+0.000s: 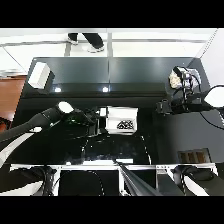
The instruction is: Fold the box and place the chain.
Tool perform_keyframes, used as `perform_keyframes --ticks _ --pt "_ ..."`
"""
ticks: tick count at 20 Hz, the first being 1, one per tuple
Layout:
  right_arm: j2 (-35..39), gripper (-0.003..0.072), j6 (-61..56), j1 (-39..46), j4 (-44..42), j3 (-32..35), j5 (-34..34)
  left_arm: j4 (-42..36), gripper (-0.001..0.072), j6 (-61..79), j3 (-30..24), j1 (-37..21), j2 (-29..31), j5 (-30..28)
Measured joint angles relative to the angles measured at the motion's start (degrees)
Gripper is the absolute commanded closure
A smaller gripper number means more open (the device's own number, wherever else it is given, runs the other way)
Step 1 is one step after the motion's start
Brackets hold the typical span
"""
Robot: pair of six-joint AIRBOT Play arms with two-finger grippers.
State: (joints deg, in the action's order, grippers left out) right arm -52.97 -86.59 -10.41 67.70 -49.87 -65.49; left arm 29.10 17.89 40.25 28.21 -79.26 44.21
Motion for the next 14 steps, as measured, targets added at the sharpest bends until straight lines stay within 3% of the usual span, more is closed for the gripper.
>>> perform_keyframes --ticks 1,3,5,6,7,11,14 --pt "0.00 0.0469 0.00 0.00 0.00 -0.02 0.09 0.02 0.0041 0.04 0.09 0.39 -0.11 -0.17" --pt "0.00 0.0469 0.00 0.00 -0.02 0.00 0.52 -0.07 0.0370 0.13 0.20 0.90 -0.28 -0.79" --pt "-0.13 0.0467 0.02 0.00 -0.07 0.22 2.08 -0.13 0.0382 0.15 0.26 1.16 -0.33 -1.18" --pt "-0.33 0.0297 0.00 -0.17 -0.07 0.59 3.93 -0.17 0.0381 0.15 0.28 1.22 -0.37 -1.22" --pt "-0.68 0.0051 0.00 -0.44 -0.11 1.25 6.88 -0.17 0.0381 0.15 0.31 1.31 -0.39 -1.38" --pt "-6.21 0.0094 1.53 -1.38 -6.60 3.08 20.48 -0.13 0.0381 0.13 0.31 1.40 -0.39 -1.57" --pt "-12.39 0.0092 10.99 -2.32 -16.74 3.50 24.30 -0.11 0.0381 0.13 0.33 1.40 -0.39 -1.60"
